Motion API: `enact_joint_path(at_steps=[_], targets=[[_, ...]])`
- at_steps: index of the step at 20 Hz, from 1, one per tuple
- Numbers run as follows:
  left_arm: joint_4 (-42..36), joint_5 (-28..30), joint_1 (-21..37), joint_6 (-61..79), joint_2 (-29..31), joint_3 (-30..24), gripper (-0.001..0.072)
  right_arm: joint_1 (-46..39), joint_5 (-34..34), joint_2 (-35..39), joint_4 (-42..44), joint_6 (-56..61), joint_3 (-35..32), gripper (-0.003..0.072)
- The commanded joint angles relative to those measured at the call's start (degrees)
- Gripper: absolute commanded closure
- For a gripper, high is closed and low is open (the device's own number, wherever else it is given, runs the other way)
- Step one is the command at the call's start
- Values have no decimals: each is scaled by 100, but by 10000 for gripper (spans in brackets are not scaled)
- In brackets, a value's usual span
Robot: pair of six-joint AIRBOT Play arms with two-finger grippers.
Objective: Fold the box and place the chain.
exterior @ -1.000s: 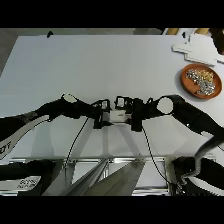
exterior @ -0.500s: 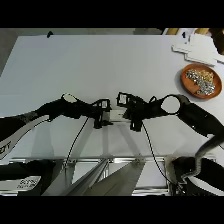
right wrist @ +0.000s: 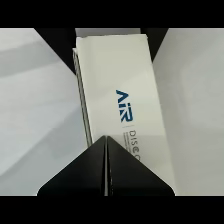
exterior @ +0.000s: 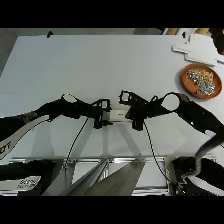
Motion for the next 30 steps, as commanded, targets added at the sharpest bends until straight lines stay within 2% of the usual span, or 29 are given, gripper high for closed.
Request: enact_joint_path(at_steps=[1, 12, 20, 25, 30], targets=[[-7, -15, 4, -2, 0, 0, 628, -7, 229, -219, 61, -2, -15, 666], [-7, -15, 4, -2, 0, 2, 628, -7, -22, -240, 59, -111, -358, 666], [-7, -15, 4, -2, 0, 2, 628, -9, -125, -201, 87, -109, -356, 665], [-7, -13, 4, -2, 0, 0, 628, -251, -289, 455, 105, -107, -354, 663], [-9, -15, 4, -2, 0, 0, 628, -1237, -251, 1300, 101, 280, -356, 665]])
